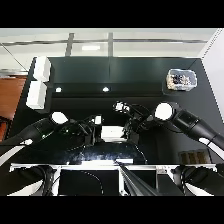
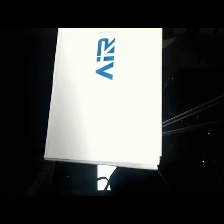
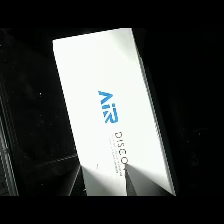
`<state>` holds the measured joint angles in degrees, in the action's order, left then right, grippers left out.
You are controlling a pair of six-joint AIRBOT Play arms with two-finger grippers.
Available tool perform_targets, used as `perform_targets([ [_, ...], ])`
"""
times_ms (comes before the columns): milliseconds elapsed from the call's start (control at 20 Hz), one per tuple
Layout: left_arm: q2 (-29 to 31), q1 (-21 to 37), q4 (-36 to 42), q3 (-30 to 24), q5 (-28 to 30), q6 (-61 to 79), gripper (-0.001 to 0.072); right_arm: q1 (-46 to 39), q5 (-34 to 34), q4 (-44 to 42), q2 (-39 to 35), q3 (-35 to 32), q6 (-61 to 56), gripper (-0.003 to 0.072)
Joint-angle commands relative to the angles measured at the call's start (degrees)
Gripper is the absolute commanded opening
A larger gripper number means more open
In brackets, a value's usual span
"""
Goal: Fold the box and place the chain.
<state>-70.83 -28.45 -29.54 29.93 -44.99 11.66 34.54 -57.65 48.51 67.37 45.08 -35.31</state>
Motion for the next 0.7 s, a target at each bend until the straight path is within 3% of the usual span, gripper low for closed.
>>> perform_targets([
  [0, -0.02, -0.04, 0.0, 0.04, 0.0, -0.02, 0.0407, 0.04, 1.03, 0.22, 0.28, -0.22, -0.11, 0.0312],
  [300, -0.02, -0.04, 0.0, 0.04, 0.0, -0.02, 0.0406, 1.27, 1.14, -0.79, 0.2, -0.09, -2.64, 0.0312],
  [550, -0.02, -0.04, 0.0, 0.04, 0.0, -0.02, 0.0406, -1.25, -2.8, -1.09, -5.29, 1.86, -17.35, 0.0309],
  [650, -0.02, -0.04, 0.0, 0.04, 0.0, -0.02, 0.0406, -4.13, -6.93, -1.07, -6.49, 1.66, -29.11, 0.0054],
])
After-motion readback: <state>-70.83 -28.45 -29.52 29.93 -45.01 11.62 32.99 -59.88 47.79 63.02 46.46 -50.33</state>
